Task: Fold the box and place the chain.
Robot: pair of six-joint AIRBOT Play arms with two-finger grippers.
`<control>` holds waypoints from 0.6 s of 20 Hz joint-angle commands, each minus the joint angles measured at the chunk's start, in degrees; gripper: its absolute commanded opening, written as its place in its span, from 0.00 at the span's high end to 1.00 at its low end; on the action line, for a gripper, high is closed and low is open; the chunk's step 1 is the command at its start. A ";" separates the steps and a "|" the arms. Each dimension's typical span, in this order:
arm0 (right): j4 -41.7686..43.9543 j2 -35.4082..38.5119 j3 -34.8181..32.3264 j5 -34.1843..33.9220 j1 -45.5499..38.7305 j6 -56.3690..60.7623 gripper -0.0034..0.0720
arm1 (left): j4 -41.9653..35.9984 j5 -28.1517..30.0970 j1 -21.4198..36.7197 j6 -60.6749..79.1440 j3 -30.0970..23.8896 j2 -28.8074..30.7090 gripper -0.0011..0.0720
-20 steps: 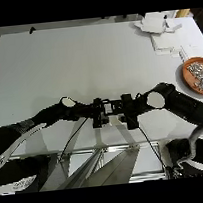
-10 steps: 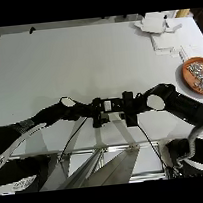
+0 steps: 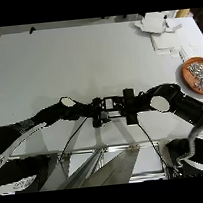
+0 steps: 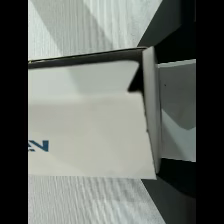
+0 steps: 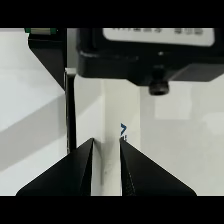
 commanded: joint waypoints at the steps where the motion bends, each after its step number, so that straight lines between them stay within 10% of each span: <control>1: -0.07 -1.36 -0.02 -0.94 0.04 0.04 0.75 | 0.02 -0.15 -0.04 0.09 0.00 -0.02 0.70; 12: 4.61 -1.95 -0.02 9.84 0.04 -3.21 0.65 | 0.02 -0.13 -0.04 0.09 0.00 -0.02 0.70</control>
